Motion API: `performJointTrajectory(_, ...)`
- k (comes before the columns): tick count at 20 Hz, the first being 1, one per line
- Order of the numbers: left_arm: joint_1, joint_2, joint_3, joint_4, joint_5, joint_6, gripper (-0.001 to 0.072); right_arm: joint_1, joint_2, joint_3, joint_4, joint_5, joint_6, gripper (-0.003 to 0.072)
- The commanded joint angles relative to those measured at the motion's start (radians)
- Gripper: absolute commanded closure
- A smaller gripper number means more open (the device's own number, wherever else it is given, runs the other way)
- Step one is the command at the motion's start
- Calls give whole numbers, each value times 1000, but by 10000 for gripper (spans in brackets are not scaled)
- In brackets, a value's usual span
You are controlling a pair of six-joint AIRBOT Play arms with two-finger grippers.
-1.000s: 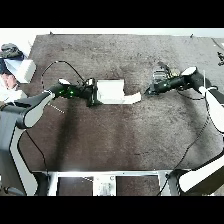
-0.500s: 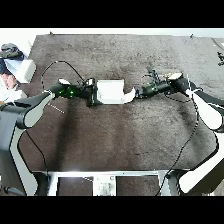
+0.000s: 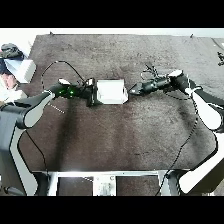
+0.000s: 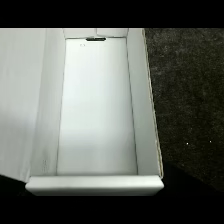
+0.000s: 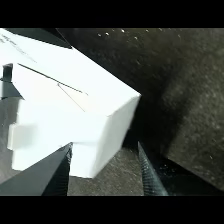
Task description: Fold the box and place the chain.
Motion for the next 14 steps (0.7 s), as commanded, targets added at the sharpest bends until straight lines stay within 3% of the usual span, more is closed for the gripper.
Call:
performJointTrajectory(1, 0, 0, 0, 0, 0, 0, 313, 11, 0, 14, 7, 5, 0, 215)
performJointTrajectory(7, 0, 0, 0, 0, 0, 0, 313, 78, 0, 19, -28, 7, 89, 216)
performJointTrajectory(14, 0, 0, 0, 0, 0, 0, 313, 153, 0, 110, -242, -29, 240, 216)
